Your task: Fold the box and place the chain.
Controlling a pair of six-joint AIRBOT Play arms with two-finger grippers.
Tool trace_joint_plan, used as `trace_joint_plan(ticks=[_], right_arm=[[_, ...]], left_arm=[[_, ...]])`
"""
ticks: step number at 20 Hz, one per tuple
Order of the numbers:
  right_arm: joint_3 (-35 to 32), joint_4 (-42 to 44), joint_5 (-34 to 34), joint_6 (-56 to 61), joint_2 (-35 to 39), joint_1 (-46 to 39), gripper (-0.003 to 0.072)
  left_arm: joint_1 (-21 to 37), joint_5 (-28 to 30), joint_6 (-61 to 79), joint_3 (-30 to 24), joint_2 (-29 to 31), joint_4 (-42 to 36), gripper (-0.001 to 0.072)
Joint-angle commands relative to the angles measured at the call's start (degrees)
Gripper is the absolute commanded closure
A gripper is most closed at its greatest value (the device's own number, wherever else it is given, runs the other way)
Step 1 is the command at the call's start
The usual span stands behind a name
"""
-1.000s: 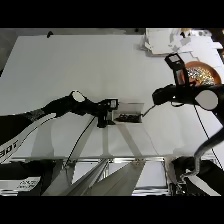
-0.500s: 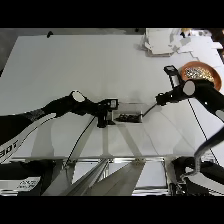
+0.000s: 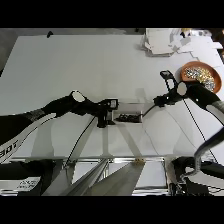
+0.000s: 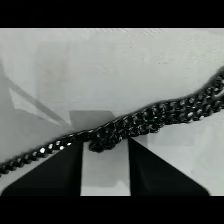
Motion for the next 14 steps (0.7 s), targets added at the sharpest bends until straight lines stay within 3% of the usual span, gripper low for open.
trace_joint_plan(ticks=[1, 3, 8, 14], right_arm=[[0.0, -0.4, -0.1, 0.1, -1.1, 0.0, 0.0529], [0.0, -0.4, 0.3, 0.1, -1.0, 0.0, 0.0667], [0.0, -0.8, 1.7, -0.1, 3.3, 1.4, 0.067], [0.0, -0.6, 6.3, -0.1, 15.4, 2.0, 0.067]], left_arm=[[0.0, 0.0, 0.0, 0.0, 0.0, 0.0, 0.0457], [0.0, 0.0, 0.0, 0.0, 0.0, 0.0, 0.0457], [0.0, 0.0, 0.0, 0.0, 0.0, 0.0, 0.0457], [0.0, 0.0, 0.0, 0.0, 0.0, 0.0, 0.0457]])
